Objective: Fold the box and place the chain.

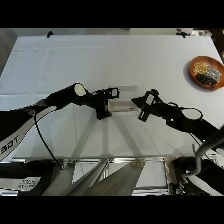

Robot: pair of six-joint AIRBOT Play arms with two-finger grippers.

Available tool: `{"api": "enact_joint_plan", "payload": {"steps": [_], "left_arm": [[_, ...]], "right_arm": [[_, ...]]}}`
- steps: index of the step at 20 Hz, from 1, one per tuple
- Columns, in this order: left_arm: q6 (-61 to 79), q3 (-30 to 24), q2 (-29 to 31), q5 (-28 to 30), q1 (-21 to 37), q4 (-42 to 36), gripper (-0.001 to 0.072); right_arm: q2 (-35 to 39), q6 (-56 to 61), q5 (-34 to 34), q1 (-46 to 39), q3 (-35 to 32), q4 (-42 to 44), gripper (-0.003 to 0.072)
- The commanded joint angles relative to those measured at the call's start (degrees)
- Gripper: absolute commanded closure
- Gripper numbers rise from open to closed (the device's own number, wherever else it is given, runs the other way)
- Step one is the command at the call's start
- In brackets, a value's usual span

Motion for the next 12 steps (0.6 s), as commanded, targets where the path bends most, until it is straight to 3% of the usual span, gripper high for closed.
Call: {"api": "enact_joint_plan", "payload": {"steps": [1,7,12], "left_arm": [[0.0,0.0,0.0,0.2,0.0,0.0,0.0498],[0.0,0.0,0.0,0.2,0.0,0.0,0.0498],[0.0,0.0,0.0,0.2,0.0,0.0,0.0498]], "right_arm": [[-7.7,-5.5,-0.6,0.1,5.2,6.3,0.0678],[-18.9,1.4,-0.9,-3.3,12.5,6.5,0.0678],[-21.5,11.6,-0.2,-5.1,12.5,-3.0,0.0678]]}}
